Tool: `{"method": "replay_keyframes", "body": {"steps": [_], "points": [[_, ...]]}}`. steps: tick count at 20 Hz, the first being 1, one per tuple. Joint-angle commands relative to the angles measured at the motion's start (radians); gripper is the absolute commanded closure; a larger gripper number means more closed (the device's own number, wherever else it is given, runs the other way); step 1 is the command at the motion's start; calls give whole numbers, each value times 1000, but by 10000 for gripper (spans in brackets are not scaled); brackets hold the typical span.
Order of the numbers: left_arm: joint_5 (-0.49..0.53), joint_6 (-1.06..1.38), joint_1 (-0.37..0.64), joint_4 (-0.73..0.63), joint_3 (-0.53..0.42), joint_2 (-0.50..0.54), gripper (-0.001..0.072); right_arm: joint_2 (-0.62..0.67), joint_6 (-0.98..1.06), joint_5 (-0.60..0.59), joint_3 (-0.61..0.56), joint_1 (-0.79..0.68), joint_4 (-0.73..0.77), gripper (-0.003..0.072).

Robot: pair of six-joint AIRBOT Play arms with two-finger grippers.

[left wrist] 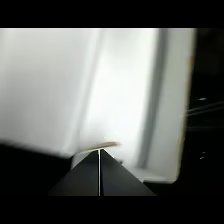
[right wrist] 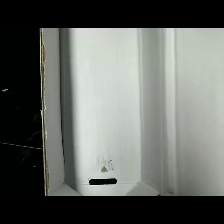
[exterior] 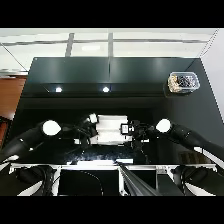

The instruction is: Fold the box and place the chain.

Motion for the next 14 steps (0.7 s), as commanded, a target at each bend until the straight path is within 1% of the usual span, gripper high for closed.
{"method": "replay_keyframes", "body": {"steps": [1,3,4,6,7,8,9,10,11,12,13,14], "points": [[-63,-466,213,187,5,131,680,0,0,0,0,0,0,270],[-120,-687,432,161,-8,176,680,0,0,0,0,0,0,270],[-178,-754,530,134,-10,180,680,0,0,0,0,0,0,270],[-283,-768,700,132,-16,176,682,0,0,0,0,0,0,270],[-309,-776,756,132,-31,176,682,0,0,0,0,0,0,270],[-338,-845,799,113,-51,174,682,0,0,0,0,0,0,270],[-400,-927,832,103,-71,159,682,0,0,0,0,0,0,270],[-479,-926,845,104,-82,128,682,0,0,0,0,0,0,270],[-553,-915,845,103,-94,87,682,0,0,0,0,0,0,270],[-605,-894,837,76,-108,46,682,0,0,0,0,0,0,270],[-630,-850,821,37,-120,13,681,0,0,0,0,0,0,270],[-625,-821,794,-8,-131,-15,682,0,0,0,0,0,0,270]]}}
